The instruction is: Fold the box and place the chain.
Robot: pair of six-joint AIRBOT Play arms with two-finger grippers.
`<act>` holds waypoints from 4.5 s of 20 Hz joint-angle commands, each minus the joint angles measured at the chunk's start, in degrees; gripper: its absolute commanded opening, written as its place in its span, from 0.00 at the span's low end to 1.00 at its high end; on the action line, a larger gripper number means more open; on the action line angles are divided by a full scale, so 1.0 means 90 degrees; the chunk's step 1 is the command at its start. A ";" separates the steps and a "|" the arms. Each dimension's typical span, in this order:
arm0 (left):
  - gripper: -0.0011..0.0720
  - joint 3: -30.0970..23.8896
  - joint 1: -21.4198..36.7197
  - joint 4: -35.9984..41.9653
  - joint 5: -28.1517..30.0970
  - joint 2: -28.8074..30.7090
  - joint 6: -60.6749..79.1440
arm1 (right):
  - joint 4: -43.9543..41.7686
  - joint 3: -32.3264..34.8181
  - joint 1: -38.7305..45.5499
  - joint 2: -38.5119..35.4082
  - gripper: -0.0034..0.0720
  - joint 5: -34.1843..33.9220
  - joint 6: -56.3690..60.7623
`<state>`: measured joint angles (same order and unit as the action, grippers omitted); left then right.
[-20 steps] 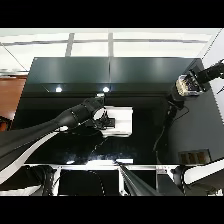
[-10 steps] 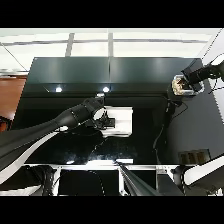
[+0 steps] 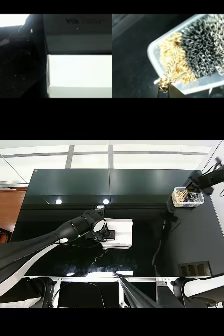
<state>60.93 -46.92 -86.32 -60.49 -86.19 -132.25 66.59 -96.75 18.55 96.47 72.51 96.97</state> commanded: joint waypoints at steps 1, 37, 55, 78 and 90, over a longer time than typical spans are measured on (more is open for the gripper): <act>0.05 -0.0002 0.0000 0.0002 0.0002 0.0000 0.0002 | -0.0019 -0.0049 0.0041 -0.1056 0.05 0.0034 -0.0838; 0.05 -0.0002 0.0000 0.0005 0.0000 0.0000 0.0002 | -0.1938 -0.1532 -0.3174 -0.4311 0.05 0.1656 -0.1923; 0.05 -0.0002 0.0000 0.0005 0.0002 0.0000 0.0002 | -0.1933 -0.0389 -0.4388 -0.3971 0.05 0.0656 -0.1753; 0.05 -0.0002 0.0000 0.0002 0.0002 0.0000 0.0002 | -0.1829 -0.0238 -0.3725 -0.3929 0.04 0.1634 -0.1664; 0.05 -0.0002 0.0000 0.0005 0.0002 0.0000 0.0002 | -0.3186 -0.0238 -0.3728 -0.3874 0.05 0.1151 -0.1945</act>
<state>60.93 -46.92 -86.28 -60.47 -86.19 -132.22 40.64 -98.89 -15.03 61.43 83.83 80.16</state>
